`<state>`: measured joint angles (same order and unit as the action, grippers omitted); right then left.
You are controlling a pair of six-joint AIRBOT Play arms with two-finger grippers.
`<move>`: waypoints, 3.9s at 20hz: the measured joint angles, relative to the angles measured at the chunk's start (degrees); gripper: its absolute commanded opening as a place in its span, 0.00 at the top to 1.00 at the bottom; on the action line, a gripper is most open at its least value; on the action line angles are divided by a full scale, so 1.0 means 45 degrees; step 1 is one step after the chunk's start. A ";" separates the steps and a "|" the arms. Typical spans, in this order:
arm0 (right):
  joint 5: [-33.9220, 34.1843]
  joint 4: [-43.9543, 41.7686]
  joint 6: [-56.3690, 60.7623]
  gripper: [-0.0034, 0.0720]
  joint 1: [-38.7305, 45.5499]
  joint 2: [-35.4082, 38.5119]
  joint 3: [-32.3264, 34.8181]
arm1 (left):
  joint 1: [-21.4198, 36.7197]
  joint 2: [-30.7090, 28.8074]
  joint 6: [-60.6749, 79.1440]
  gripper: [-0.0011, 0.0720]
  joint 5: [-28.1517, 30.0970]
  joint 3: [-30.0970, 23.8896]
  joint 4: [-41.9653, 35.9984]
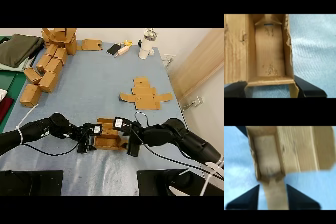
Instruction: Fold the box.
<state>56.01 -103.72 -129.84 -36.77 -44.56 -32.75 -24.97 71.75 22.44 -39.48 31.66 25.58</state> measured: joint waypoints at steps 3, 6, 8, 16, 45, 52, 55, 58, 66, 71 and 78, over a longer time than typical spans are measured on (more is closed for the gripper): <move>0.1666 0.3254 0.4760 0.93 0.0068 0.1083 -0.0214 | 0.0000 0.0005 0.0000 0.26 0.0005 0.0000 0.0015; 0.2827 0.5969 0.9316 0.94 0.0942 0.1394 -0.0262 | 0.0000 0.0000 0.0000 0.26 0.0005 0.0000 0.0019; 0.3143 0.5940 1.0967 0.95 0.1957 0.1098 -0.0097 | 0.0000 0.0000 0.0005 0.26 0.0000 0.0000 0.0019; 0.1171 0.0704 1.1069 0.95 0.3589 -0.1078 0.0991 | 0.0000 0.0000 0.0005 0.26 0.0000 0.0000 0.0024; -0.0850 -0.1773 1.1060 0.95 0.2064 -0.1336 0.1880 | 0.0005 0.0000 0.0010 0.26 0.0005 0.0000 0.0058; -0.0811 -0.2725 1.0681 0.95 0.2064 -0.0350 0.1656 | 0.0000 0.0005 0.0005 0.26 -0.0005 0.0000 0.0015; -0.0636 -0.2895 1.0656 0.94 0.2059 -0.0092 0.1627 | 0.0000 0.0005 0.0005 0.26 0.0010 0.0000 0.0024; -0.0738 -0.3215 1.0647 0.66 0.2001 0.0005 0.1622 | 0.0000 0.0000 0.0005 0.26 0.0005 0.0000 0.0024; -0.1598 -0.3614 1.0608 0.66 0.1350 0.0000 0.1617 | 0.0005 0.0005 0.0005 0.26 0.0010 0.0000 0.0049; -0.1637 -0.3113 1.0967 0.66 0.1292 0.0000 0.1617 | 0.0000 0.0000 0.0005 0.26 0.0000 0.0000 0.0010; -0.1146 -0.2395 1.1793 0.65 0.1282 0.0000 0.1345 | 0.0000 0.0005 0.0010 0.26 -0.0005 0.0000 0.0019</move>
<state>50.85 -114.50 -76.77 -31.00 -44.56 -26.70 -24.97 71.77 22.48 -39.51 31.66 25.67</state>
